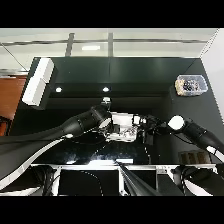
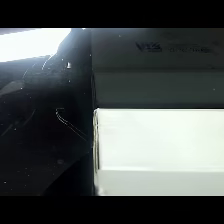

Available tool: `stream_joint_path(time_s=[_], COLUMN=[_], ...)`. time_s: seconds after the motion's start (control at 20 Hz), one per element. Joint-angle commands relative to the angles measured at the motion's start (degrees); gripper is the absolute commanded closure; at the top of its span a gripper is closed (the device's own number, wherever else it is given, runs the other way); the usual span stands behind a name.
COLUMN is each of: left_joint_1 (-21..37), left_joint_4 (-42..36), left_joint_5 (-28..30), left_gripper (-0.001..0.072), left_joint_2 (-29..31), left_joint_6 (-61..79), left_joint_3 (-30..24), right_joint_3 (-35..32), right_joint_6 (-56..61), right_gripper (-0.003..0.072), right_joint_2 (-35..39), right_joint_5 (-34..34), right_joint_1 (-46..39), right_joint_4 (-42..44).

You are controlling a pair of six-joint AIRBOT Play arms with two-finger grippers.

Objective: Fold the box and place the chain.

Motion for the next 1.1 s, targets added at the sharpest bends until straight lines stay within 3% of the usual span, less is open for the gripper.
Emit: stream_joint_path(time_s=[0.0, 0.25, 0.45, 0.85, 1.05], left_joint_1=[0.0, 0.0, 0.0, 0.0, 0.0], left_joint_4=[0.0, 0.0, 0.0, 0.0, 0.0], left_joint_5=[0.0, 0.0, 0.0, 0.0, 0.0], left_gripper=[0.0677, 0.0677, 0.0677, 0.0677, 0.0677], left_joint_2=[0.0, 0.0, 0.0, 0.0, 0.0], left_joint_6=[0.1, 0.1, 0.1, 0.1, 0.1], left_joint_3=[0.0, 0.0, 0.0, 0.0, 0.0], right_joint_3=[0.0, 0.2, 3.5, 19.5, 27.5], right_joint_6=[4.6, 19.6, 30.9, 41.5, 43.4], right_gripper=[0.0674, 0.0675, 0.0676, 0.0676, 0.0676], right_joint_2=[0.6, 7.5, 13.1, 15.3, 15.3], right_joint_5=[1.0, 2.7, 11.8, 30.3, 32.4], right_joint_1=[0.0, 0.0, 0.0, 0.0, 0.0], right_joint_4=[-0.3, -6.8, -9.3, -7.9, -4.1])
